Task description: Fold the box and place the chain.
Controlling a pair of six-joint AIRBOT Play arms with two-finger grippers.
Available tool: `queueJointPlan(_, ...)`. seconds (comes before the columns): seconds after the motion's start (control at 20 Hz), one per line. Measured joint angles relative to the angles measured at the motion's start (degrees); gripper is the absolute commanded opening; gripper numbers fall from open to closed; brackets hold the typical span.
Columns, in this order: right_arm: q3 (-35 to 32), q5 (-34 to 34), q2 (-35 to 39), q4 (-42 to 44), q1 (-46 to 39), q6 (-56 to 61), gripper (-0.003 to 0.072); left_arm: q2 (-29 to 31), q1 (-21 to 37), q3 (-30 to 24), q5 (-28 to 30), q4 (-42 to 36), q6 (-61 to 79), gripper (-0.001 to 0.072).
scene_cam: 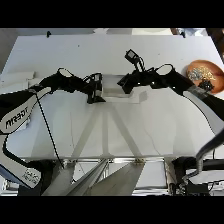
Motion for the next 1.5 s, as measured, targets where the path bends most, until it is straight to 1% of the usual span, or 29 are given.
queueJointPlan(0.2, 0.1, -1.2, -3.2, 1.3, 0.2, 1.3, 0.0012, 0.0, 0.0, 0.0, 0.0, 0.0, -0.1, 0.0162)
queueJointPlan(0.4, 0.1, 0.3, -3.1, 1.2, 0.2, 1.9, 0.0012, 0.0, 0.0, 0.0, 0.0, 0.0, 0.0, 0.0162)
queueJointPlan(0.55, 0.0, 3.0, 0.0, 0.7, 0.1, 2.0, 0.0014, 0.0, 0.0, 0.0, 0.0, 0.0, 0.1, 0.0162)
queueJointPlan(0.7, 0.1, 3.8, 5.2, 0.5, -1.6, 2.0, 0.0018, 0.0, 0.0, 0.0, 0.0, 0.0, 0.1, 0.0162)
queueJointPlan(0.75, 0.1, 5.5, 7.0, -0.2, -2.3, 1.7, 0.0020, 0.0, 0.0, 0.0, 0.0, 0.0, 0.1, 0.0162)
queueJointPlan(0.8, 0.1, 7.3, 8.5, -1.3, -3.3, 1.0, 0.0093, 0.0, 0.0, 0.0, 0.0, 0.0, 0.1, 0.0162)
queueJointPlan(0.85, 0.1, 9.4, 9.6, -2.8, -4.4, 0.2, 0.0243, 0.0, 0.0, 0.0, 0.0, 0.0, 0.1, 0.0162)
queueJointPlan(0.9, 0.1, 10.7, 10.3, -4.5, -5.6, -1.0, 0.0370, 0.0, 0.0, 0.0, 0.0, 0.0, 0.1, 0.0162)
queueJointPlan(1.0, 0.0, 13.9, 11.1, -8.6, -7.6, -3.8, 0.0380, 0.0, 0.0, 0.0, 0.0, 0.0, 0.1, 0.0162)
queueJointPlan(1.05, 0.0, 15.4, 11.1, -10.9, -8.4, -5.4, 0.0407, 0.0, 0.0, 0.0, 0.0, 0.0, 0.1, 0.0162)
queueJointPlan(1.2, 0.0, 16.7, 9.7, -16.5, -10.0, -10.4, 0.0424, 0.0, 0.0, 0.0, 0.0, 0.0, 0.1, 0.0162)
queueJointPlan(1.25, 0.0, 17.3, 8.8, -17.1, -10.2, -12.1, 0.0455, 0.0, 0.0, 0.0, 0.0, 0.0, 0.1, 0.0162)
queueJointPlan(1.5, 0.0, 17.2, 2.5, -18.7, -10.7, -19.5, 0.0472, 0.0, 0.0, 0.0, 0.0, 0.0, 0.0, 0.0162)
